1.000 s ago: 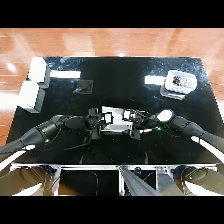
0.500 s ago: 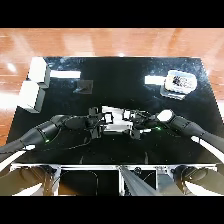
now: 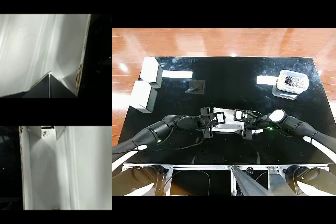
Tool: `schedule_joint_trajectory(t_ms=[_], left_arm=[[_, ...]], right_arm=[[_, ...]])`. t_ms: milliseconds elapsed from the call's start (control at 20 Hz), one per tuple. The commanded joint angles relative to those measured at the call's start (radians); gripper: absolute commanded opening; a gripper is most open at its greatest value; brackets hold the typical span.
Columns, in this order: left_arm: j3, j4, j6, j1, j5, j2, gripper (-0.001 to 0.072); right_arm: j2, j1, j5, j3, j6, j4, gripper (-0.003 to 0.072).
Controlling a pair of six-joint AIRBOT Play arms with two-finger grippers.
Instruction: Fold the box and place the chain.
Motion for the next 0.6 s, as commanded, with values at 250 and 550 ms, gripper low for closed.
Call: schedule_joint_trajectory(t_ms=[250,550], left_arm=[[0.0,0.086,-0.293,0.079,0.015,0.115,0.0022],[0.0,0.086,-0.575,0.248,0.146,0.181,0.0022]], right_arm=[[-0.001,-0.001,-0.004,0.001,0.0,0.0,0.0545],[-0.001,-0.001,-0.004,0.001,0.0,0.0,0.0544]])
